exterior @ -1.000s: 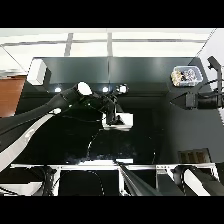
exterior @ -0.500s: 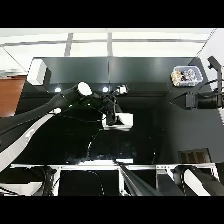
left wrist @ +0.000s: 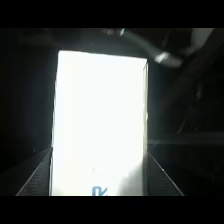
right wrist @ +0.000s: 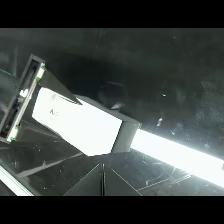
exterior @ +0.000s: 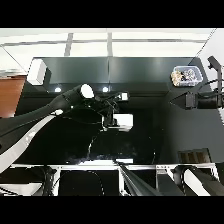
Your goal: Fold the box and place the chain.
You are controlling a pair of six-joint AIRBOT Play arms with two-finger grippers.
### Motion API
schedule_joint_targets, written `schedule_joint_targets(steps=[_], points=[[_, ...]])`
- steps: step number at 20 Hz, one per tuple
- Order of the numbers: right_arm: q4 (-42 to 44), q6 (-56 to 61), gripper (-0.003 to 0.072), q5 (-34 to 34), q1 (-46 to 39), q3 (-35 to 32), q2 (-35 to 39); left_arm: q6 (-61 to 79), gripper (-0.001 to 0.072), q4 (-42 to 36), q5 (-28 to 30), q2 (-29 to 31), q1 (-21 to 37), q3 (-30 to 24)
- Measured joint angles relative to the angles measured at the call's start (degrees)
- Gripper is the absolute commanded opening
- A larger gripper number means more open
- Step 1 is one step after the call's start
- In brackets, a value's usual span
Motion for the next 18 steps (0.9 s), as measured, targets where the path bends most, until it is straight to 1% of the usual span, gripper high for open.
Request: schedule_joint_targets(steps=[2, 3, 4, 5, 6, 8, 10, 11, 12, 14, 18], points=[[0.0, 0.0, 0.002, -0.2, 0.0, 0.0, 0.0, 0.0, 0.0713, 2.7, 1.9, -0.5, -0.9, 0.0], [0.0, 0.0, 0.0019, -0.3, 0.0, 0.0, 0.0, 0.0, 0.0649, 3.5, 2.9, -0.8, -1.4, 0.0], [0.0, 0.0, 0.0019, -0.4, 0.0, 0.0, 0.0, -0.2, 0.0452, 4.2, 4.0, -1.0, -1.8, 0.0], [0.0, 0.0, 0.0019, -0.5, 0.0, 0.0, 0.0, -0.7, 0.0312, 4.9, 5.0, -1.0, -2.1, 0.3], [0.0, 0.0, 0.0019, -0.7, 0.0, 0.0, 0.0, -2.5, 0.029, 5.4, 5.6, -0.8, -2.3, 0.6], [0.0, 0.0, 0.002, -0.7, 0.0, 0.0, 0.0, -8.1, 0.029, 7.8, 6.1, 0.5, -1.8, 1.6], [0.0, 0.0, 0.0019, -1.0, 0.0, 0.0, 0.0, -15.5, 0.0291, 12.7, 5.4, 2.7, 0.6, 2.6], [0.0, 0.0, 0.0019, -1.1, 0.0, 0.0, 0.0, -19.8, 0.029, 15.5, 4.7, 4.2, 2.8, 2.9], [0.0, 0.0, 0.0019, -1.3, 0.0, 0.0, 0.0, -24.1, 0.029, 17.7, 3.9, 5.5, 5.5, 3.1], [0.0, 0.0, 0.0019, -1.7, 0.0, 0.0, 0.0, -33.4, 0.0291, 22.3, 0.3, 8.1, 12.7, 3.4], [0.0, 0.0, 0.0019, -2.7, 0.0, 0.0, 0.0, -50.2, 0.0297, 28.6, -9.6, 10.6, 31.0, 3.3]])
